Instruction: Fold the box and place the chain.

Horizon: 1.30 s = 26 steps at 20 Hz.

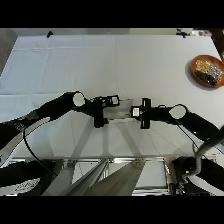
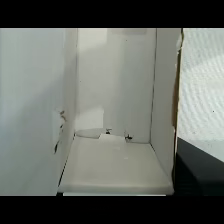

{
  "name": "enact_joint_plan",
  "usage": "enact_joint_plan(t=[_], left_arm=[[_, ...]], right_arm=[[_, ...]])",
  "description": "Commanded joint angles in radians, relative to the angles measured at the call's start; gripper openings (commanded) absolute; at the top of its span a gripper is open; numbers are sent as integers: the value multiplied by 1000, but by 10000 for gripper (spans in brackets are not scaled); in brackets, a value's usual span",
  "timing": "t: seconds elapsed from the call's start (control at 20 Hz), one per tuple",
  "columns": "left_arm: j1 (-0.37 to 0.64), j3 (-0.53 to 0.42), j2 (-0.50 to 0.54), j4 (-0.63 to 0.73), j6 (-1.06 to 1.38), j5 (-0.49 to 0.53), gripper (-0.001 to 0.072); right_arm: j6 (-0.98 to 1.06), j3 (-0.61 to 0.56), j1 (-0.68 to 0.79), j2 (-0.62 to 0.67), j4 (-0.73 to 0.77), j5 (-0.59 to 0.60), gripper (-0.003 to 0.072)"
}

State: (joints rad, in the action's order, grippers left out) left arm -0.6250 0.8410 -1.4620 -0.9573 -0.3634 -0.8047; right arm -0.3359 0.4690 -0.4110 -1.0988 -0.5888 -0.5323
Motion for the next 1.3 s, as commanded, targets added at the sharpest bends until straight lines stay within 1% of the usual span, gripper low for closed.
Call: enact_joint_plan(t=[0.0,0.15,0.35,0.4,0.45,0.5,0.55,0.6,0.65,0.75,0.8,0.85,0.95,1.05,1.1,1.15,1.2,1.25], left_arm=[[0,0,0,1,-1,0,348],[0,0,0,1,-1,0,348],[0,0,0,1,-1,0,348],[0,0,0,1,-1,0,348],[0,0,0,1,-1,0,348],[0,0,0,1,-1,0,348],[0,0,0,1,-1,0,348],[0,0,0,1,-1,0,348],[0,0,0,1,-1,0,348],[0,0,0,1,-1,0,348],[0,0,0,1,-1,0,348],[0,0,0,1,-1,0,348],[0,0,0,1,-1,0,348],[0,0,0,1,-1,0,348],[0,0,0,1,-1,0,348],[0,0,0,1,-1,0,348],[0,0,0,1,-1,0,348],[0,0,0,2,-1,0,348]], right_arm=[[-18,0,-2,-1,85,-19,152],[-36,0,-1,-3,90,-36,151],[-36,0,-1,-51,90,-34,160],[-35,0,-1,-61,90,-35,247],[-35,0,-1,-68,90,-35,433],[-35,0,-1,-67,90,-29,457],[-35,0,-1,-67,90,-23,454],[-35,0,-1,-67,90,-23,415],[-33,0,-1,-66,89,-23,317],[-7,1,0,-42,78,-23,78],[20,1,0,-18,59,-22,13],[80,1,0,19,22,-20,12],[308,1,0,117,-78,-21,12],[676,1,0,227,-220,-28,12],[873,1,0,281,-320,-47,11],[1054,1,0,325,-417,-80,10],[1239,1,1,366,-521,-136,9],[1375,3,14,397,-597,-211,8]])
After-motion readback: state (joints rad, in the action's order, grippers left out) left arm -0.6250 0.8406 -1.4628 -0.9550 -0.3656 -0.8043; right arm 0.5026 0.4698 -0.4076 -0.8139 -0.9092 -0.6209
